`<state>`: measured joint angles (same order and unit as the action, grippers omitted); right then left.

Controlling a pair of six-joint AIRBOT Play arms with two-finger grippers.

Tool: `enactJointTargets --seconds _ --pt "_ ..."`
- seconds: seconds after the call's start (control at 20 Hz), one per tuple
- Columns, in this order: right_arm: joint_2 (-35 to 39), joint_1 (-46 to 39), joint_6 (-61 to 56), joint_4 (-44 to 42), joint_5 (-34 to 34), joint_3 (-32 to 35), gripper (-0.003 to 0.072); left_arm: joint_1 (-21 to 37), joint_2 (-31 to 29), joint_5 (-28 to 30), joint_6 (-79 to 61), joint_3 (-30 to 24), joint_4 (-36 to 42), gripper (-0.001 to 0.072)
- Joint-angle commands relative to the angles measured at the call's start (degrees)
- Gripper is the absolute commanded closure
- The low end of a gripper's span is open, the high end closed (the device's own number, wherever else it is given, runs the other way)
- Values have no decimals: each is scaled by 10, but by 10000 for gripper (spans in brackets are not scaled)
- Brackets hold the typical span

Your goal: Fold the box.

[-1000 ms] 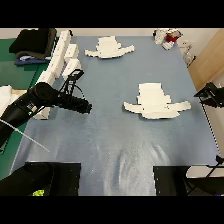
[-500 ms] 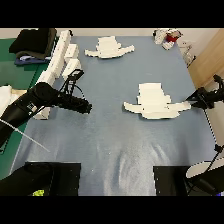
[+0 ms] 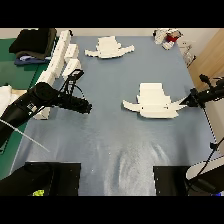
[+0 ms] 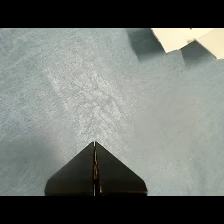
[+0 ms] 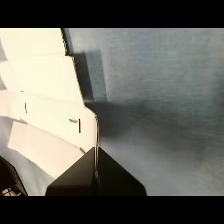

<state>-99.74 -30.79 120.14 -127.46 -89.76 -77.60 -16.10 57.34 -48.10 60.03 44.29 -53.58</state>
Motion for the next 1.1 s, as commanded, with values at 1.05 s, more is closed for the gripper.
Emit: enactJointTargets --seconds 1.05 --pt "483 466 -267 -65 415 522 651 0 0 0 0 0 0 698"
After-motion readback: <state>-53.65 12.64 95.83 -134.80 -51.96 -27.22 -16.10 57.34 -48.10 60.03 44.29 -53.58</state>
